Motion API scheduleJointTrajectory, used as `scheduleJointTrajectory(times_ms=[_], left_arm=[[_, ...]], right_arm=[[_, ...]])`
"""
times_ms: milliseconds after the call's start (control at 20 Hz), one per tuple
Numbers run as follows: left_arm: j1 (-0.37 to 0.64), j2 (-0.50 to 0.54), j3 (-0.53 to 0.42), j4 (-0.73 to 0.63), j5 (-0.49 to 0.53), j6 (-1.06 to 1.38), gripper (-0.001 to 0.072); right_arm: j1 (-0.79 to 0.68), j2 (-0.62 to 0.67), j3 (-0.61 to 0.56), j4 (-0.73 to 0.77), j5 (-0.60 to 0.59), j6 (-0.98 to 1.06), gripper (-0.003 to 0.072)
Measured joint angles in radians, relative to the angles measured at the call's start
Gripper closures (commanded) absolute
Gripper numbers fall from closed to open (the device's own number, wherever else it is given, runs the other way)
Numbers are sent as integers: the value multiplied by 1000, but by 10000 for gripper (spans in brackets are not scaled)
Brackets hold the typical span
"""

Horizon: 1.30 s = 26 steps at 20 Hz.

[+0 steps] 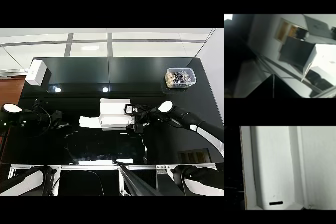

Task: Fold the box and place the chain.

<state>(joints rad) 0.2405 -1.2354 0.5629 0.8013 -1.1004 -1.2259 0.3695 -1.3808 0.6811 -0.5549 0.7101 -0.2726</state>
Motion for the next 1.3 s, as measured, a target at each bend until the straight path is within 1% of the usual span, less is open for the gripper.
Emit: scheduleJointTrajectory(times_ms=[200,250,350,500,600,650,700,750,950,1150,1300], left_arm=[[-83,-113,0,-149,30,84,683],[-114,-141,8,-182,48,99,683],[-177,-192,34,-230,53,123,683],[-260,-246,93,-243,29,202,682],[-293,-265,143,-229,-16,239,671],[-303,-271,168,-227,-37,253,506],[-309,-275,190,-219,-47,260,180],[-314,-278,212,-221,-65,267,3],[-338,-284,272,-217,-113,277,10],[-389,-285,290,-214,-126,262,11],[-430,-285,299,-196,-131,204,11]], right_arm=[[0,0,0,0,0,0,204],[0,0,0,0,0,0,204],[0,0,0,0,0,0,204],[0,0,0,0,0,0,204],[0,0,0,0,0,0,204],[0,0,0,0,0,0,204],[0,0,0,0,0,0,204],[0,0,0,0,0,0,204],[0,0,0,0,0,0,204],[0,0,0,0,0,0,204],[0,0,0,0,0,0,204]])
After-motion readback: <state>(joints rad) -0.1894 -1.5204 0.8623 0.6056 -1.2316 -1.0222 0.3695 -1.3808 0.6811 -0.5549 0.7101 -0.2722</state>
